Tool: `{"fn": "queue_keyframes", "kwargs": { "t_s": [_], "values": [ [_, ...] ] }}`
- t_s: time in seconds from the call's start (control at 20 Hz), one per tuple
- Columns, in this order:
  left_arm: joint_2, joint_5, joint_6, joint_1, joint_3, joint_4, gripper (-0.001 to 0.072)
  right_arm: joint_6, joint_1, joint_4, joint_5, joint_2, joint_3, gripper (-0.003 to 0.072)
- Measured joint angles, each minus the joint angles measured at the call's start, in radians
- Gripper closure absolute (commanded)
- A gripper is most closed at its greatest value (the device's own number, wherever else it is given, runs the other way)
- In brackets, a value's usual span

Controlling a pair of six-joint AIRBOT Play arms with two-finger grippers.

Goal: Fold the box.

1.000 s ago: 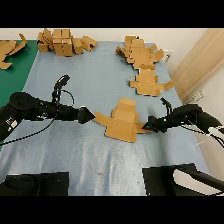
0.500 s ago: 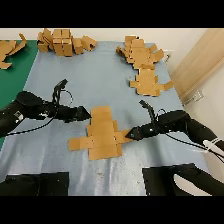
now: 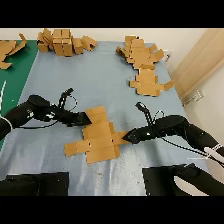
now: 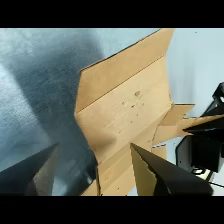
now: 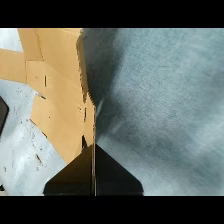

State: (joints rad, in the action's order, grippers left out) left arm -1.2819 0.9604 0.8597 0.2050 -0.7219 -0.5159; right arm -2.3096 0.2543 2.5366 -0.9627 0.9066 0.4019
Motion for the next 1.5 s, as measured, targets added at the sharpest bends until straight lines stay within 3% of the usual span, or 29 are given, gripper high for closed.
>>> {"fn": "queue_keyframes", "kwargs": {
  "t_s": [0.05,0.3,0.65,0.7,0.75,1.0,1.1,1.5],
  "values": [
    [-0.007,0.005,-0.034,0.0,0.0,0.028,0.0193,-0.001,0.0,0.0,0.007,-0.001,-0.001,0.0682],
    [-0.062,0.063,-0.217,0.0,-0.001,0.179,0.0193,0.001,0.003,-0.001,0.033,0.001,-0.001,0.0682],
    [-0.124,0.113,-0.351,0.0,-0.001,0.257,0.0197,0.025,0.003,-0.002,0.047,0.037,-0.001,0.0682],
    [-0.127,0.113,-0.368,0.0,-0.002,0.267,0.0332,0.028,0.003,-0.002,0.047,0.04,-0.002,0.0681],
    [-0.128,0.113,-0.386,0.0,-0.001,0.277,0.038,0.032,0.003,-0.002,0.047,0.042,-0.001,0.0682],
    [-0.132,0.103,-0.453,0.0,-0.002,0.311,0.0381,0.036,0.003,-0.005,0.047,0.047,-0.002,0.0681],
    [-0.133,0.102,-0.472,0.0,-0.002,0.315,0.0543,0.04,0.003,-0.005,0.047,0.047,-0.002,0.0681],
    [-0.137,0.13,-0.51,0.0,-0.002,0.312,0.0546,0.056,0.003,-0.006,0.047,0.047,-0.001,0.0682]
  ]
}}
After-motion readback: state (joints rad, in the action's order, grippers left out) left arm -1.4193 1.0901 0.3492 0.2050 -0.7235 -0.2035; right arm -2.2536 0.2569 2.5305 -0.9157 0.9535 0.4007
